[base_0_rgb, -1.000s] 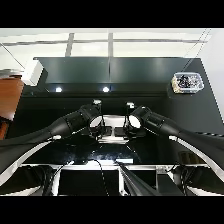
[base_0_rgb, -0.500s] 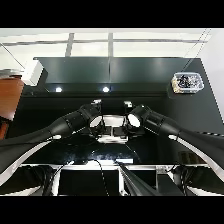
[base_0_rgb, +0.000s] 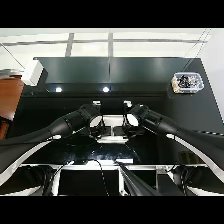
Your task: Fold the box and place the chain.
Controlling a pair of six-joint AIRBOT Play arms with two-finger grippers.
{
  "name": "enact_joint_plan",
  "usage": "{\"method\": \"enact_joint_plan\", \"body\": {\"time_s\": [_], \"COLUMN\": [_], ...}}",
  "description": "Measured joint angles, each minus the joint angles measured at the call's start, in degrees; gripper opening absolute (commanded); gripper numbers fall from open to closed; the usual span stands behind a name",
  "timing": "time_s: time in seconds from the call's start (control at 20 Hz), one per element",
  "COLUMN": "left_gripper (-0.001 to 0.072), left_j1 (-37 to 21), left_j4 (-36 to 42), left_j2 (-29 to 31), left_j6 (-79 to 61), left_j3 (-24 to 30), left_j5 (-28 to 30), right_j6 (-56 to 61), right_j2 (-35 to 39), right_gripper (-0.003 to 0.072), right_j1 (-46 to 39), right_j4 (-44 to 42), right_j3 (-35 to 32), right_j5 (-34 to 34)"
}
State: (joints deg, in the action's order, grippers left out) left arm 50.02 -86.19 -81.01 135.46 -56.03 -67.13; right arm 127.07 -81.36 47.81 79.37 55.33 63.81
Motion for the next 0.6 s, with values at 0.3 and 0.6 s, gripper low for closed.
{"method": "enact_joint_plan", "body": {"time_s": [0.3, 0.6], "left_gripper": [0.0027, 0.0027], "left_j1": [0.0, 0.0], "left_j4": [-0.7, -0.4], "left_j2": [0.0, 0.0], "left_j6": [-0.9, -0.5], "left_j3": [0.0, 0.0], "left_j5": [1.2, 0.9], "right_j6": [-1.0, -5.6], "right_j2": [-0.5, 3.1], "right_gripper": [0.0605, 0.0647], "right_j1": [0.5, 0.0], "right_j4": [-0.1, 3.7], "right_j3": [0.0, 0.1], "right_j5": [-1.8, 5.5]}}
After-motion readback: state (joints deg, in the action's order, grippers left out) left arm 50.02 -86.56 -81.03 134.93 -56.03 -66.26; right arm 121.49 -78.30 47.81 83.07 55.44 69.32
